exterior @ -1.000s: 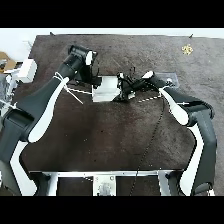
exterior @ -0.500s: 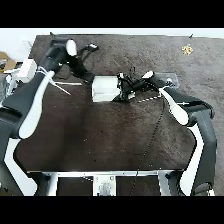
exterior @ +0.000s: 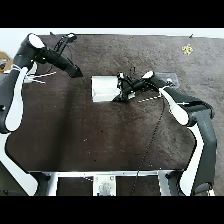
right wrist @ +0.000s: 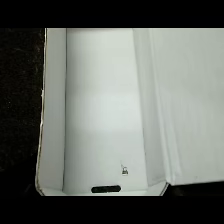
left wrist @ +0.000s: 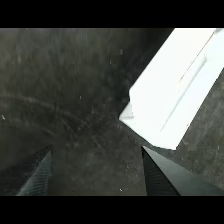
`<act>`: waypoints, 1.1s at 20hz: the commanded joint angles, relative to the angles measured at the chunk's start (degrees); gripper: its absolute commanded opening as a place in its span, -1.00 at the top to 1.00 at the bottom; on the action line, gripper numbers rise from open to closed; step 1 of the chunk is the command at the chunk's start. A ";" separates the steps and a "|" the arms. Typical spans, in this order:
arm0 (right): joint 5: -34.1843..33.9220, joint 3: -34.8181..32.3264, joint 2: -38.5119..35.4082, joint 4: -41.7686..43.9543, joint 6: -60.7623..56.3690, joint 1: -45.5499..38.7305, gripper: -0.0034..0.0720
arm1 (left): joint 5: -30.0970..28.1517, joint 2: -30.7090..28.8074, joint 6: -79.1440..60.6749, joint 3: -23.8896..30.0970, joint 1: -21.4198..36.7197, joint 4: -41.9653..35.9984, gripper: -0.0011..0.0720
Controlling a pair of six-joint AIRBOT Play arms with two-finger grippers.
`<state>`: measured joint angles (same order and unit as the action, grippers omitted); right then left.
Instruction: Fold the box and place the chain.
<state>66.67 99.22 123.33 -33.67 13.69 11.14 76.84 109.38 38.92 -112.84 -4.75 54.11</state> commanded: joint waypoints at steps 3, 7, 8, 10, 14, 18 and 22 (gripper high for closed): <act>0.00 -0.02 0.02 0.00 -0.02 -0.02 -0.09 | -0.92 0.04 -22.18 8.61 3.56 -13.07 -0.67; 0.00 0.00 0.02 0.00 -0.02 -0.02 -0.09 | -1.62 0.04 -43.34 22.36 8.22 -29.66 -0.48; 0.00 0.00 0.02 0.00 -0.02 -0.02 -0.09 | -1.97 0.04 -45.44 24.44 8.17 -29.49 -0.57; 0.00 -0.02 0.02 0.00 -0.02 -0.02 -0.09 | -2.23 0.92 -47.41 26.05 7.65 -28.39 -0.57; 0.00 0.00 0.02 0.02 -0.02 -0.02 -0.09 | -2.01 4.44 -52.28 25.35 5.86 -28.83 -0.57; 0.00 -0.02 0.02 0.00 -0.02 -0.02 -0.09 | -2.14 6.08 -56.28 25.33 3.04 -28.41 -0.69; 0.02 -0.02 0.02 0.00 -0.02 -0.02 -0.09 | -2.99 6.82 -58.47 25.11 2.54 -28.41 -0.69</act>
